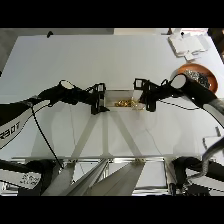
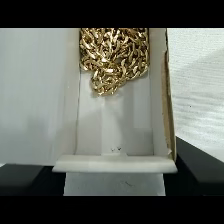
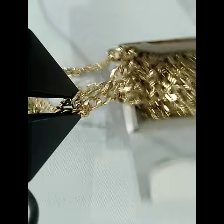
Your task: Fold the box and place the chain.
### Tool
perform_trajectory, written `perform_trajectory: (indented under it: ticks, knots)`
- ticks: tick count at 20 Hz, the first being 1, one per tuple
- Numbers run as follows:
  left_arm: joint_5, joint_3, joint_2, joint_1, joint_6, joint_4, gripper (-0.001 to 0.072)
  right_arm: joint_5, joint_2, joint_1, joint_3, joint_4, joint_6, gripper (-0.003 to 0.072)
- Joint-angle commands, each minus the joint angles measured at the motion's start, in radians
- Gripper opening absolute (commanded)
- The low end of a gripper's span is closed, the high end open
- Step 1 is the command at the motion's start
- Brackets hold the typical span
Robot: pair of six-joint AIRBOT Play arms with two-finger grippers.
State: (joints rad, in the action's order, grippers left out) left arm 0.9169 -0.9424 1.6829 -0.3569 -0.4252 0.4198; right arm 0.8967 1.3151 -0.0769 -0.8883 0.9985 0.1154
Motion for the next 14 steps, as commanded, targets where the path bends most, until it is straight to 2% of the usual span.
perform_trajectory:
  ticks: [1, 4, 9, 14]
  knots:
    - [0.0, -0.001, 0.0, 0.0, 0.0, 0.0, 0.0172, -0.069, -0.093, -0.063, -0.003, -0.026, 0.072, 0.0006]
    - [0.0, -0.001, 0.0, 0.0, 0.0, 0.0, 0.0172, -0.141, -0.108, -0.145, -0.017, -0.095, 0.071, 0.0006]
    - [0.0, -0.001, 0.0, 0.0, 0.0, 0.0, 0.0172, -0.392, -0.108, -0.27, -0.028, -0.204, 0.071, 0.0006]
    - [0.0, -0.001, 0.0, 0.0, 0.0, 0.0, 0.0172, -0.388, -0.108, -0.308, -0.028, -0.296, 0.071, 0.0006]
